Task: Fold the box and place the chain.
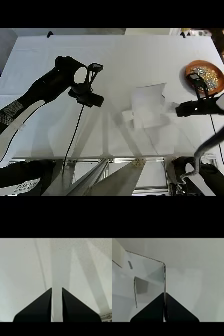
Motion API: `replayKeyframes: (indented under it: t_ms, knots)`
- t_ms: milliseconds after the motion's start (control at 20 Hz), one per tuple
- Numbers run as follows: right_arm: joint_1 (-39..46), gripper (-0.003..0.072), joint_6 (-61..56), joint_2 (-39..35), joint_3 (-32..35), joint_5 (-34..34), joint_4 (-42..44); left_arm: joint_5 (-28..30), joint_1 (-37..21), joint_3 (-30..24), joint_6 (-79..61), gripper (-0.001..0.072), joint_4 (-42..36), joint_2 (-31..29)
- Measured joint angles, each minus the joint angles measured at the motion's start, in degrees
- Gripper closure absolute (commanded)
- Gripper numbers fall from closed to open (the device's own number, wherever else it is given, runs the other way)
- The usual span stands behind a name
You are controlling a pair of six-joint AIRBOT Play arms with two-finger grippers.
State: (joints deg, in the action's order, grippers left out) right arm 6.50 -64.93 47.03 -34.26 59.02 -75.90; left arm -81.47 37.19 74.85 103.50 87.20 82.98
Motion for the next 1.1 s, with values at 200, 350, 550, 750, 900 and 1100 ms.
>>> replayKeyframes:
  t_ms: [200, 350, 550, 750, 900, 1100]
  knots:
    - [-6.5, 0.0671, -6.6, -10.9, 6.6, -4.7, 3.5, 2.4, 0.0, 0.0, -1.5, 0.0574, -1.4, 0.0]
    - [-8.3, 0.067, -8.7, -14.1, 8.3, -5.6, 4.4, 4.5, 0.0, 0.0, -8.1, 0.0281, -2.0, 0.0]
    - [-9.1, 0.067, -9.9, -15.6, 9.1, -4.1, 4.9, 5.1, -0.9, 0.0, -21.0, 0.0125, -4.7, 0.0]
    - [-9.3, 0.067, -10.1, -16.0, 9.3, 0.3, 5.2, 4.1, -7.7, 0.0, -41.6, 0.0134, -20.3, -0.3]
    - [-9.4, 0.067, -9.9, -16.1, 9.4, 3.5, 5.2, 2.2, -13.6, 0.0, -58.8, 0.0084, -37.4, 0.8]
    - [-9.4, 0.0672, -6.4, -16.1, 9.4, 9.2, 6.1, 0.6, -15.9, 0.0, -69.9, 0.0055, -48.8, 5.6]
